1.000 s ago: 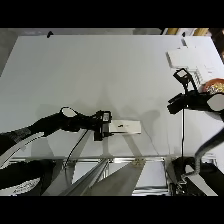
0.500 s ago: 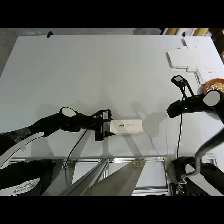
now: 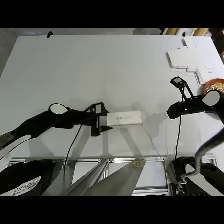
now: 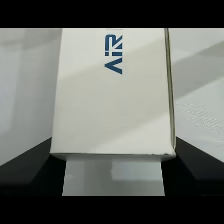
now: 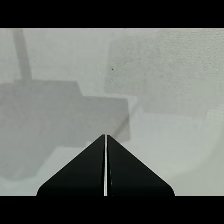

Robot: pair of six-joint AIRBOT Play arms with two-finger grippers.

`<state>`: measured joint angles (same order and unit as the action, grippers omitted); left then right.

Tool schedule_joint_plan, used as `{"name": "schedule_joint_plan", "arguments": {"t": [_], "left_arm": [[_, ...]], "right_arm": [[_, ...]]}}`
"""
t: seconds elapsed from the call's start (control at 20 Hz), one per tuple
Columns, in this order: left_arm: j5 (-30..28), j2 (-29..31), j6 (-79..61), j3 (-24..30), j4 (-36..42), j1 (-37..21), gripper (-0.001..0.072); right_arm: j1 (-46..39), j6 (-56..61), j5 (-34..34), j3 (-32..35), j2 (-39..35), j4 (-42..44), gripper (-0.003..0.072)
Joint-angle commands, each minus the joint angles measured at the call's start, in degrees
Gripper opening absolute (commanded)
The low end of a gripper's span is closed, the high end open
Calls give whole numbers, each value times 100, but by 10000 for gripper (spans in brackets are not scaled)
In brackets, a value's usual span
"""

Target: Fold the box and place the chain.

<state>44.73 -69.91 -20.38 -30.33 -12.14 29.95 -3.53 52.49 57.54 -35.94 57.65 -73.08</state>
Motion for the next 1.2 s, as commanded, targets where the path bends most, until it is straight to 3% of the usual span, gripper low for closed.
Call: {"name": "schedule_joint_plan", "arguments": {"t": [0.0, 0.25, 0.35, 0.45, 0.7, 0.95, 1.0, 1.1, 1.15], "left_arm": [[-431, 984, 1952, -4, -1209, -658, 179], [-245, 2328, 6113, -4, -4975, -2170, 206], [13, 2597, 7895, -2, -6398, -2837, 206], [229, 2680, 8999, -2, -7230, -3519, 206], [431, 2673, 9901, -2, -7488, -5003, 206], [444, 2415, 10664, 9, -7493, -5768, 211], [485, 2315, 10793, 9, -7497, -5821, 241], [579, 2098, 10970, 9, -7532, -5853, 433], [636, 1989, 11073, 9, -7571, -5851, 436]], "right_arm": [[-4, -2, 9, 0, 4, 0, 19], [-4, -2, 9, 0, 4, 0, 19], [-4, -2, 9, 0, 4, 0, 19], [-4, -2, 7, 0, 4, 0, 19], [-4, -2, 7, 0, 4, 0, 19], [-4, -2, 4, 0, 4, 0, 19], [-4, -2, 4, 0, 4, 2, 19], [-4, -2, 4, 0, 4, 2, 19], [-4, -2, 7, 0, 4, 0, 19]]}}
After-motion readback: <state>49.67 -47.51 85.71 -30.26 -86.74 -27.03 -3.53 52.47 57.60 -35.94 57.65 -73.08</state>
